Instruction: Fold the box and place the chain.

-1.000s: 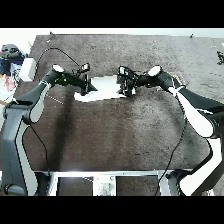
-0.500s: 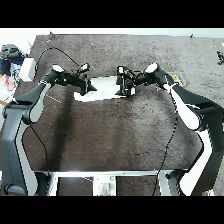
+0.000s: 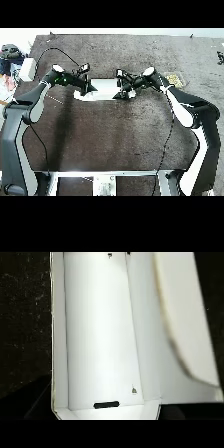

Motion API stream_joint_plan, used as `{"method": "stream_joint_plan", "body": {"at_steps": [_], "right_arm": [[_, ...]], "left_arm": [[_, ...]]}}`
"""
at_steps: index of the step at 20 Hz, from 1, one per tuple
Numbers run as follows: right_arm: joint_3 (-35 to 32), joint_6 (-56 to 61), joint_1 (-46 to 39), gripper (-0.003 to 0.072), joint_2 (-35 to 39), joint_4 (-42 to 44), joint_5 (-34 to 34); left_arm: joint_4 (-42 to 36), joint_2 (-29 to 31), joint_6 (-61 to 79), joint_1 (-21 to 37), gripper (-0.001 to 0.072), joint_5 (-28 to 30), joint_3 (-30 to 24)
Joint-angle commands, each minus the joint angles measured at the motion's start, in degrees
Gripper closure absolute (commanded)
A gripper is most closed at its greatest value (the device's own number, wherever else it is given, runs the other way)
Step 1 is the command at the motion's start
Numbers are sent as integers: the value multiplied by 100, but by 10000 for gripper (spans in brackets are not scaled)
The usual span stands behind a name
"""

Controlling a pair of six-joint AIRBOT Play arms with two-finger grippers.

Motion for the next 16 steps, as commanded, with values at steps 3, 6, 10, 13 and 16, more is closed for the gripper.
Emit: {"method": "stream_joint_plan", "body": {"at_steps": [3, 6, 10, 13, 16], "right_arm": [[7, -168, -2, 74, -90, 4, 13], [9, -179, -2, 74, -140, 0, -9], [24, -214, -2, 75, -221, -103, -48], [136, -212, 9, 95, -258, -101, -44], [142, -208, 11, 95, -258, -208, -44]], "left_arm": [[0, 0, -9, 2, 698, 15, -2], [0, 0, -9, 2, 699, 15, -2], [0, 0, -9, 2, 698, 15, -2], [0, 0, -9, 2, 698, 15, -2], [0, 0, -9, 2, 698, 17, -2]]}}
